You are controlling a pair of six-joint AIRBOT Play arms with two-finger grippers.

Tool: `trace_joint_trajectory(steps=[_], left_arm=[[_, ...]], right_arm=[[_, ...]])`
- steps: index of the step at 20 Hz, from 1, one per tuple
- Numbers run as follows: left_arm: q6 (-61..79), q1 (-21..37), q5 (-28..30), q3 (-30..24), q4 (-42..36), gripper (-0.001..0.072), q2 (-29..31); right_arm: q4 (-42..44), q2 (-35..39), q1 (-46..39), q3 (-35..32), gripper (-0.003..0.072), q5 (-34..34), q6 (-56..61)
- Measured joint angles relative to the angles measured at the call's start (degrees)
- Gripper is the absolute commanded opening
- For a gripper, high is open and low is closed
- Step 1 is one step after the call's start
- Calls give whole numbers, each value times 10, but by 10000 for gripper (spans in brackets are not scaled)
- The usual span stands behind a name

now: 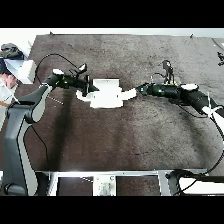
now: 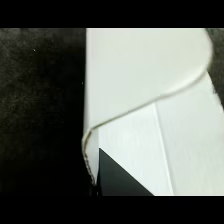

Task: Fold the box and place the chain.

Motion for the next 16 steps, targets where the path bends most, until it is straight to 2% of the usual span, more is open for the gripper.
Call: trace_joint_trajectory(steps=[4, 5, 6, 12, 16], left_arm=[[7, 0, -2, -3, 13, 11, -1], [7, 0, -3, -4, 15, 11, -1], [8, 0, -4, -4, 17, 11, -1], [8, 0, -12, -4, 21, 11, -1], [8, 0, -11, -4, 19, 11, -1]], right_arm=[[5, 0, 6, 0, 359, 39, -80], [6, 0, 11, 0, 414, 46, -106], [6, 0, 17, 0, 558, 50, -136], [-3, 0, 68, 0, 564, 59, -310], [-43, -2, 104, 0, 565, 56, -373]])
